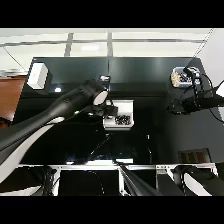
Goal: Fold the box and place the chain.
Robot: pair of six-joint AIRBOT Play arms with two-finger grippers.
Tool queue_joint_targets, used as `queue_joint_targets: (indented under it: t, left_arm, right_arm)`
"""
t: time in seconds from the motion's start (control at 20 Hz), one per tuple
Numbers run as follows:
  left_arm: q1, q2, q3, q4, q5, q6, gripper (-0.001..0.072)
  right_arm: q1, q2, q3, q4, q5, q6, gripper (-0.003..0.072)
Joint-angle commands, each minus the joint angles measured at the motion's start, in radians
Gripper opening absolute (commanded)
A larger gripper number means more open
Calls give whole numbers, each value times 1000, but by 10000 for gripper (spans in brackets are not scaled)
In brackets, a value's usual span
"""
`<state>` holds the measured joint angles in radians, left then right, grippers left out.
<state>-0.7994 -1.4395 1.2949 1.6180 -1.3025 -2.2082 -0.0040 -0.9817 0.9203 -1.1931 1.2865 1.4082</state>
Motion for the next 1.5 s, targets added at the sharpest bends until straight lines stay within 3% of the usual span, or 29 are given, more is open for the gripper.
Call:
queue_joint_targets:
  t: [0.0, 0.05, 0.1, 0.2, 0.3, 0.35, 0.4, 0.45, 0.7, 0.85, 0.95, 1.1, 1.2, 1.45]
  left_arm:
    - [58, 224, -194, 116, 55, -8, 520]
    - [116, 308, -302, 76, 122, -14, 532]
    - [183, 381, -402, -4, 195, 10, 589]
    - [355, 487, -592, -365, 356, 381, 628]
    - [483, 497, -711, -825, 283, 1120, 629]
    - [506, 487, -747, -927, 241, 1363, 673]
    - [506, 478, -771, -966, 245, 1538, 718]
    - [494, 468, -781, -961, 273, 1684, 718]
    - [403, 417, -772, -942, 591, 2186, 718]
    - [415, 315, -696, -950, 515, 2309, 718]
    - [451, 222, -656, -1040, 480, 2473, 718]
    - [486, 91, -597, -1050, 407, 2522, 717]
    - [484, 49, -574, -1060, 443, 2521, 717]
    - [475, -10, -532, -1048, 416, 2515, 716]
  right_arm:
    - [0, 1, -2, 3, -28, -1, 255]
    - [0, 1, -2, 5, -30, 0, 254]
    - [0, 1, -2, 5, -29, 0, 255]
    - [0, 1, -2, 8, -50, 11, 255]
    - [0, 1, -2, 11, -83, 42, 255]
    - [0, 1, -2, 15, -92, 43, 255]
    - [2, 1, -2, 14, -95, 49, 255]
    - [2, 1, -2, 14, -94, 52, 255]
    - [4, 1, -2, 15, -79, 85, 255]
    - [4, 1, -2, 14, -51, 104, 255]
    - [4, 1, -2, 15, -52, 107, 255]
    - [4, 1, -2, 15, -51, 111, 255]
    - [4, 1, -2, 15, -51, 122, 255]
    - [4, 1, -2, 15, -49, 122, 255]
